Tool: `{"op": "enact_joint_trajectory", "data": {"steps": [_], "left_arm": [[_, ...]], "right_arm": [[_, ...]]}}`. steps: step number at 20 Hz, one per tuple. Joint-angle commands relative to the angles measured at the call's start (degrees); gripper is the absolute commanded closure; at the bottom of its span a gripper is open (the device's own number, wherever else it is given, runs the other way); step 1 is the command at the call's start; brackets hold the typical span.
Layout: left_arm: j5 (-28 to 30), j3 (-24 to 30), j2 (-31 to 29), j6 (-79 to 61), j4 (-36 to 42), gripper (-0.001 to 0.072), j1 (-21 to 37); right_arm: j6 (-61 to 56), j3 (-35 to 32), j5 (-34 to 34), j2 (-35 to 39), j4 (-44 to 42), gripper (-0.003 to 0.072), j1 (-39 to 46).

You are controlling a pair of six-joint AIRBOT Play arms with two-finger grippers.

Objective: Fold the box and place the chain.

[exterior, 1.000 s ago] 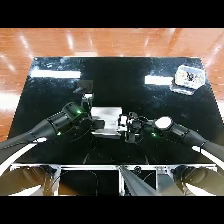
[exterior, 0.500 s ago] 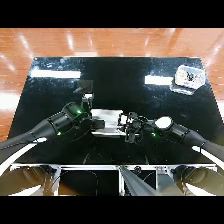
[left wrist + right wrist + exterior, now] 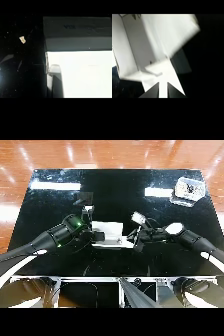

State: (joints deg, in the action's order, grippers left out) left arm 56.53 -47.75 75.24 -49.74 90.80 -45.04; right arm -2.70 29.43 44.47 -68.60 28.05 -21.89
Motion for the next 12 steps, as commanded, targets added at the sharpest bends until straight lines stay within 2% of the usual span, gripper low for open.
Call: {"op": "enact_joint_trajectory", "data": {"steps": [1,3,4,7,9,12], "left_arm": [[0.2,0.0,0.0,0.0,0.3,0.0689,0.0],[0.0,0.0,0.0,0.0,0.3,0.0689,0.0],[-0.2,0.0,0.0,0.0,0.3,0.0689,0.0],[-0.3,0.0,0.0,0.0,-0.1,0.0689,0.0],[-0.3,0.0,0.0,0.0,-0.2,0.0689,0.0],[-0.3,0.0,0.0,0.0,-0.1,0.0689,0.0]], "right_arm": [[-12.7,0.1,11.5,0.9,2.5,0.0556,7.7],[-16.6,0.6,21.4,0.9,-0.9,0.0564,11.5],[-16.7,1.0,26.1,0.9,-3.1,0.0645,12.7],[-19.8,1.3,36.4,2.0,-12.2,0.0645,15.1],[-27.5,1.3,35.0,3.9,-14.0,0.0645,17.4],[-45.9,1.3,27.1,7.6,-6.1,0.0645,24.1]]}}
